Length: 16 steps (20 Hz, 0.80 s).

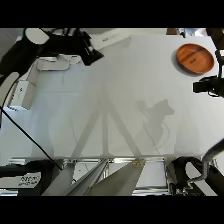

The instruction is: Fold the box and place the chain.

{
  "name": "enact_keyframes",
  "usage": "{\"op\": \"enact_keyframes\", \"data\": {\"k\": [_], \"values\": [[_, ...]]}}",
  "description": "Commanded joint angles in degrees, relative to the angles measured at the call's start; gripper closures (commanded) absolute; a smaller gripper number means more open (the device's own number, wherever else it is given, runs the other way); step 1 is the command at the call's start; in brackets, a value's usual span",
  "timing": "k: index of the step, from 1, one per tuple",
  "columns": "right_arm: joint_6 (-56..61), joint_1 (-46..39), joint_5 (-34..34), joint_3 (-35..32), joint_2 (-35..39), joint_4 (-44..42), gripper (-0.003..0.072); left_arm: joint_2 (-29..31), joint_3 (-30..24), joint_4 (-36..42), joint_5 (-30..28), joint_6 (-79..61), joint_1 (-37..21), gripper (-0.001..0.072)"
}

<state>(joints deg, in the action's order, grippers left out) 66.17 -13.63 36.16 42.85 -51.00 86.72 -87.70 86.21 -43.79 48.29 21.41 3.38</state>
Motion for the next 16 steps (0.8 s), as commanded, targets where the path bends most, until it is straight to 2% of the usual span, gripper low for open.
{"op": "enact_keyframes", "data": {"k": [1, 6, 12, 16], "values": [[0.0, 0.0, 0.0, 0.0, 0.0, 0.0, 0.0671, 0.4, 0.0, -0.9, -2.3, 7.1, -5.4, 0.0271], [0.0, 0.0, 0.0, 0.0, 0.0, 0.0, 0.0671, 0.4, 0.0, -2.9, -3.7, 9.9, -12.0, 0.0271], [0.0, 0.0, 0.0, 0.0, 0.0, 0.0, 0.0671, 0.3, 0.0, -20.5, -9.3, 25.5, -15.9, 0.0271], [0.0, 0.0, 0.0, 0.0, 0.0, 0.0, 0.0671, -0.7, -0.6, -20.8, -9.5, 29.6, -18.8, 0.0271]]}}
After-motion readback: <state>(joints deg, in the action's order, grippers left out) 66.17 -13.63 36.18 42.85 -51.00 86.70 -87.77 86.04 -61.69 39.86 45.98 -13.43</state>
